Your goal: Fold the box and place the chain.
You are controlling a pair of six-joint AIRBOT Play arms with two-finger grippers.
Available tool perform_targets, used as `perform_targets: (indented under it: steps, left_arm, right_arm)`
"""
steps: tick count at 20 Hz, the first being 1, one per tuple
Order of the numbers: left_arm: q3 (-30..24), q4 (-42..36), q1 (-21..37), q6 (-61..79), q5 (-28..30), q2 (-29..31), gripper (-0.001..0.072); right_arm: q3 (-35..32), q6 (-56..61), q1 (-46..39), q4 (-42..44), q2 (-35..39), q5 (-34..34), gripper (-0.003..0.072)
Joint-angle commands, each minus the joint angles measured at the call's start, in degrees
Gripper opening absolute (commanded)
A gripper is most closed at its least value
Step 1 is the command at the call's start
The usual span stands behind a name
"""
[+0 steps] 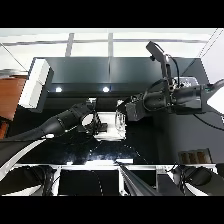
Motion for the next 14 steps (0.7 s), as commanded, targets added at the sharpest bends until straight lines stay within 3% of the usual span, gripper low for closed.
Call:
perform_targets:
  steps: [1, 9, 14]
  left_arm:
    - [0.0, 0.0, 0.0, 0.0, 0.1, 0.0, 0.0031]
    - [0.0, 0.0, 0.0, 0.0, 0.1, 0.0, 0.0031]
    - [0.0, 0.0, 0.0, 0.0, 0.1, 0.0, 0.0031]
  right_arm:
    - [0.0, 0.0, -2.0, -0.6, 0.3, 2.1, 0.0022]
    - [0.0, 1.9, -6.4, -2.9, 4.3, 8.5, 0.0021]
    - [0.0, 1.0, -3.6, 0.9, 4.2, 3.8, 0.0022]
